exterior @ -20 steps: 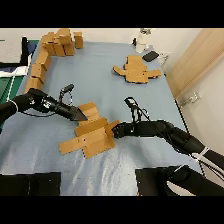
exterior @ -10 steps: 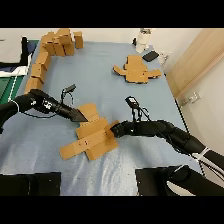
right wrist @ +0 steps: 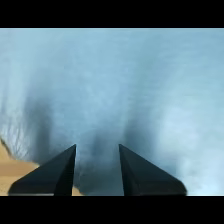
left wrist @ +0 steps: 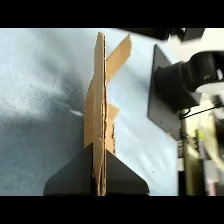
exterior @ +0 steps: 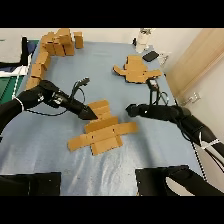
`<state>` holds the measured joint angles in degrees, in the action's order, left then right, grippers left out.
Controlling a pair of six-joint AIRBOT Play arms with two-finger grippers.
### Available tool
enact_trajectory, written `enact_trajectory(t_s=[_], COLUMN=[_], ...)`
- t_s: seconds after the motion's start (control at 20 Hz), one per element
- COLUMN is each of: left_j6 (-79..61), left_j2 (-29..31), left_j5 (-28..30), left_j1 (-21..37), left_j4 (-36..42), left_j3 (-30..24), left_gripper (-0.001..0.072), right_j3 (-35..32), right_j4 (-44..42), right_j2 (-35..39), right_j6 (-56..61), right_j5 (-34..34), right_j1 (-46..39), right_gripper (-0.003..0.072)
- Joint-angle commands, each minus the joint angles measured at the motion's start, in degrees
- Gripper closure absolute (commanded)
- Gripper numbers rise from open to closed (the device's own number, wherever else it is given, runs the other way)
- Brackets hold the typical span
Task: Fold the box.
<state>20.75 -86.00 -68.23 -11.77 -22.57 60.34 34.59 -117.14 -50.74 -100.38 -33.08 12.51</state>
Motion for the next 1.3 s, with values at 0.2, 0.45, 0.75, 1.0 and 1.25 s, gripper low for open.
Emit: enact_trajectory(t_s=[0.2,0.45,0.75,1.0,1.25], left_j6=[-14.95,-25.99,-32.98,-33.59,-33.24], left_j2=[5.49,11.26,13.14,13.11,13.11], left_j5=[20.98,27.41,28.0,29.18,26.29], left_j1=[-10.62,-12.41,-14.23,-14.27,-14.27], left_j4=[-4.24,1.46,1.97,1.46,0.22], left_j3=[-0.9,-8.41,-16.06,-16.85,-16.83], left_gripper=[0.0699,0.0699,0.0698,0.0698,0.0697], right_j3=[3.3,3.3,3.3,3.3,3.3], right_j4=[1.2,1.2,0.72,0.31,0.26], right_j2=[-0.02,-0.04,-1.81,-2.54,-2.51], right_j6=[1.6,2.25,2.93,2.91,2.91], right_j5=[-2.38,-2.27,-1.92,-1.81,-1.7], right_j1=[-2.75,-2.75,-2.73,-2.73,-2.73], right_gripper=[0.0394,0.0394,0.0394,0.0394,0.0394])
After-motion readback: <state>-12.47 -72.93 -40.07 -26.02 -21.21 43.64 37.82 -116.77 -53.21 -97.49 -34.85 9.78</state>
